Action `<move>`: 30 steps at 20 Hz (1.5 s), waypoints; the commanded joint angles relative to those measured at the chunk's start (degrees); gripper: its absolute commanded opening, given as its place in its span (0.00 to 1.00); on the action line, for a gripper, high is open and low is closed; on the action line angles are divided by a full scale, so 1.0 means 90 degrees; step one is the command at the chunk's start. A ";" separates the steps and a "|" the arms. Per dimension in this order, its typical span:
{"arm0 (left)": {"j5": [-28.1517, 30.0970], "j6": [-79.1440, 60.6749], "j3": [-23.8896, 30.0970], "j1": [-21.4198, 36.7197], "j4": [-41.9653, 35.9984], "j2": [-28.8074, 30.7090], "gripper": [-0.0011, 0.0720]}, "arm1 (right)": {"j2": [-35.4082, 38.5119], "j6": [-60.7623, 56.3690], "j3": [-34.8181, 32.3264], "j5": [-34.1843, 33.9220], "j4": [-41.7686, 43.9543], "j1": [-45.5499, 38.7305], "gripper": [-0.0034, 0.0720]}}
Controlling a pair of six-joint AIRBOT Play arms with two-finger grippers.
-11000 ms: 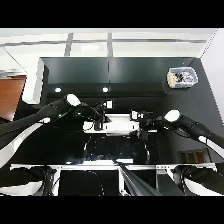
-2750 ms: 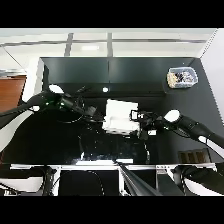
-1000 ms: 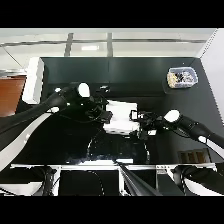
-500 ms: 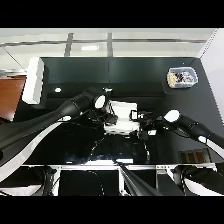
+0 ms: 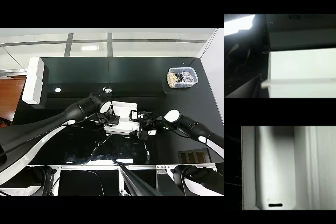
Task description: Fold the box and place the chain.
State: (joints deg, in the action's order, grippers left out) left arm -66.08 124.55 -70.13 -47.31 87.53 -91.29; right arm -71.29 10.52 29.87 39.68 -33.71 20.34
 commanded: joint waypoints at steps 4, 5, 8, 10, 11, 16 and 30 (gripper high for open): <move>0.0049 0.0138 -0.0007 -0.0019 -0.0056 -0.0075 0.49 | 0.0002 0.0000 0.0002 0.0000 0.0002 0.0002 0.06; 0.0049 0.0138 -0.0007 -0.0022 -0.0143 -0.0102 0.49 | 0.0000 0.0000 0.0002 0.0000 0.0002 0.0002 0.06; 0.0036 0.0138 -0.0007 -0.0068 -0.0160 -0.0170 0.20 | 0.0000 0.0000 0.0002 0.0000 0.0002 0.0002 0.06; 0.0056 0.0141 -0.0010 -0.0083 -0.0155 -0.0170 0.05 | 0.0000 0.0000 0.0002 0.0000 0.0002 0.0002 0.06; 0.0056 0.0138 -0.0010 -0.0087 -0.0158 -0.0170 0.05 | 0.0002 0.0000 0.0002 0.0000 0.0002 0.0002 0.06; 0.0005 0.0138 -0.0010 -0.0087 -0.0158 -0.0168 0.05 | 0.0002 0.0000 0.0002 0.0000 0.0002 0.0002 0.06; -0.0294 0.0146 -0.0272 0.0027 -0.0112 -0.0170 0.05 | 0.0000 0.0000 0.0002 0.0002 0.0002 0.0002 0.06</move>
State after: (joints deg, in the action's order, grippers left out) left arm -68.88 126.02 -72.49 -47.07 86.54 -92.79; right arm -71.29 10.46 29.87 39.66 -33.61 20.34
